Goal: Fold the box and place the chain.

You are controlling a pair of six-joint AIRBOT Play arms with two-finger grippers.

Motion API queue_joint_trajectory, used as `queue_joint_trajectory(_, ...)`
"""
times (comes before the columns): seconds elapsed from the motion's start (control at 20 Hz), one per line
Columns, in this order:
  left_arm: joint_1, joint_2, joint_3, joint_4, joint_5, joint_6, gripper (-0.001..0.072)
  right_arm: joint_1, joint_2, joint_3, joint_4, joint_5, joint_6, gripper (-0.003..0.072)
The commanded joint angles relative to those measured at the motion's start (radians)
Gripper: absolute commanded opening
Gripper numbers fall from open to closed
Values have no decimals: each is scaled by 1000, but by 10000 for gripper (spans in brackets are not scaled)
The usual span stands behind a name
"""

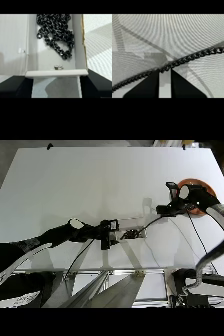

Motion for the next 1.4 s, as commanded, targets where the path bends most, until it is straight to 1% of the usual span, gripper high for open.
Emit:
queue_joint_trajectory(0.0, 0, 0, 0, 0, 0, 0, 370, 1, 1, -2, 2, 23, -31, 13)
queue_joint_trajectory(0.15, 0, 0, 0, 0, 0, 0, 370, 29, 41, -2, -2, 81, -64, 14)
queue_joint_trajectory(0.25, 0, 0, 0, 0, 0, 0, 370, 61, 108, -2, 0, 96, -64, 14)
queue_joint_trajectory(0.45, 0, 0, 0, 0, 0, 0, 370, 146, 301, -2, 1, 134, -63, 14)
queue_joint_trajectory(0.7, 0, 0, 0, 0, 0, 0, 370, 278, 561, -2, 13, 234, -58, 15)
queue_joint_trajectory(0.8, 0, 0, 0, 0, 0, 0, 370, 312, 648, -2, 45, 253, -55, 15)
queue_joint_trajectory(0.9, 0, 0, 0, 0, 0, 0, 370, 325, 713, -2, 111, 259, -56, 15)
queue_joint_trajectory(1.0, 0, 0, 0, 0, 0, 0, 370, 331, 750, -2, 167, 255, -61, 15)
queue_joint_trajectory(1.15, 0, 0, 0, 0, 0, 0, 370, 331, 758, -5, 241, 250, -105, 15)
queue_joint_trajectory(1.2, 0, 0, 0, 0, 0, 0, 370, 331, 757, -14, 276, 233, -114, 15)
queue_joint_trajectory(1.35, 0, 0, 0, 0, 0, 0, 370, 331, 754, -67, 412, 129, -188, 16)
